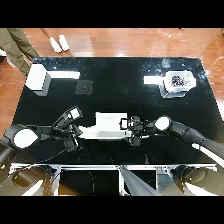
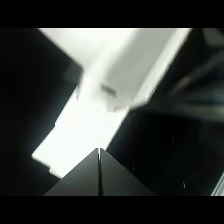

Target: Fold the box and place the chain.

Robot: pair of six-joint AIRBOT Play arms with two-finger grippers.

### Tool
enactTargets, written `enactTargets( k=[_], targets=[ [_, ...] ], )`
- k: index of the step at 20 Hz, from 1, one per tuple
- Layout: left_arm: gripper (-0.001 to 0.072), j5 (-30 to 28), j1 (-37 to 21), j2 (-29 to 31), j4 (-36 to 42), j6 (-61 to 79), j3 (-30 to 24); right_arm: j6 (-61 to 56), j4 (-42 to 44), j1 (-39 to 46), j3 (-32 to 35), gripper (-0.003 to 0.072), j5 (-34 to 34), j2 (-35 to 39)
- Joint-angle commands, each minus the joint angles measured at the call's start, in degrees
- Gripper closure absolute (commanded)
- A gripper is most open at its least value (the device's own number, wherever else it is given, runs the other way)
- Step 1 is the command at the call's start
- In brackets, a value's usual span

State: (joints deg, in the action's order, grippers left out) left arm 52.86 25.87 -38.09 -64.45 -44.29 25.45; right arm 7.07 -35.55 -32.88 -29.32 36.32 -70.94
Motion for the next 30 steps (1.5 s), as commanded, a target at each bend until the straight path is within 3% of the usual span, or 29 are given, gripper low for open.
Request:
enactTargets(
  k=[1,2,4,8,14,18,21,30],
  targets=[
    [0.0687,-1.22,-1.01,0.92,-0.48,2.86,-2.86,0.42,-0.28,-0.02,0.00,0.0354,0.76,0.00],
    [0.0645,-3.13,-1.01,0.42,-0.48,2.86,-2.91,0.42,-0.28,-0.02,-0.02,0.0354,0.74,0.00],
    [0.0070,-8.00,-0.98,-0.98,0.44,3.69,-2.91,0.42,-0.26,-0.02,-0.02,0.0354,0.74,0.00],
    [0.0075,-8.96,-0.20,-4.90,2.14,18.38,-2.60,0.42,-0.28,-0.02,-0.02,0.0354,0.72,0.00],
    [0.0093,-8.79,-0.17,-13.46,14.84,41.31,-1.86,0.42,-0.28,-0.02,-0.02,0.0354,0.74,0.00],
    [0.0091,-9.49,-0.17,-17.40,15.67,44.17,-1.25,0.42,-0.28,-0.02,-0.02,0.0354,0.72,0.00],
    [0.0091,-12.22,-0.17,-17.68,15.72,44.13,-1.25,0.42,-0.28,-0.02,-0.02,0.0354,0.72,0.00],
    [0.0094,-12.22,2.34,-20.85,18.21,44.13,-1.25,0.42,-0.28,-0.02,-0.02,0.0354,0.72,0.00]
  ],
)
